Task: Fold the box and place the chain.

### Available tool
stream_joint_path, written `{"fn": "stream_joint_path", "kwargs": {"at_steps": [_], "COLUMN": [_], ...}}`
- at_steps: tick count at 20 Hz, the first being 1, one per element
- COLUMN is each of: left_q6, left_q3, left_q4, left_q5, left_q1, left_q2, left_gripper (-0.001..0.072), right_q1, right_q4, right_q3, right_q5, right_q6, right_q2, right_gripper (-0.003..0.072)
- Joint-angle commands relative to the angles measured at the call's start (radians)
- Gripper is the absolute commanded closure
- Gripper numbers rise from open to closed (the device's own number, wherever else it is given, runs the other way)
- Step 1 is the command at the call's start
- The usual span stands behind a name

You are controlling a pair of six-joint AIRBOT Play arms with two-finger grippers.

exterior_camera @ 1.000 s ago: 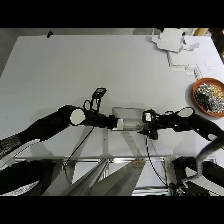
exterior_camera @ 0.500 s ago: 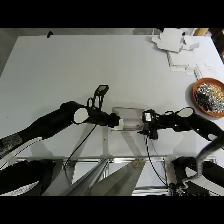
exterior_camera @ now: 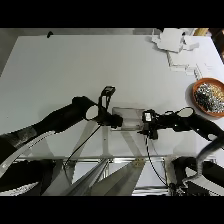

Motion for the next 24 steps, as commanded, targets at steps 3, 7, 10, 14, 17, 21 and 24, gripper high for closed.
{"fn": "stream_joint_path", "kwargs": {"at_steps": [3,7,10,14,17,21,24], "left_q6": [-0.123,-0.187,-0.187,-0.213,-0.237,-0.304,-0.369], "left_q3": [0.063,0.114,0.180,0.203,0.227,0.232,0.232], "left_q4": [0.055,0.080,0.114,0.132,0.132,0.135,0.182], "left_q5": [-0.095,-0.148,-0.209,-0.215,-0.240,-0.272,-0.303], "left_q1": [-0.032,-0.037,-0.045,-0.061,-0.071,-0.071,-0.077], "left_q2": [-0.055,-0.089,-0.135,-0.178,-0.207,-0.214,-0.214], "left_gripper": [0.0318,0.0321,0.0366,0.0369,0.0368,0.0368,0.0377], "right_q1": [0.000,0.000,0.000,0.000,0.000,0.000,0.000], "right_q4": [0.000,0.000,0.000,0.000,0.000,0.000,0.000], "right_q3": [0.001,0.001,0.001,0.001,0.001,0.001,0.001], "right_q5": [0.000,0.000,0.000,0.000,0.000,0.000,0.000], "right_q6": [0.000,0.000,0.000,0.000,0.000,0.000,0.000], "right_q2": [0.001,0.001,0.001,0.001,0.001,0.001,0.001], "right_gripper": [0.0288,0.0288,0.0288,0.0288,0.0288,0.0288,0.0288]}}
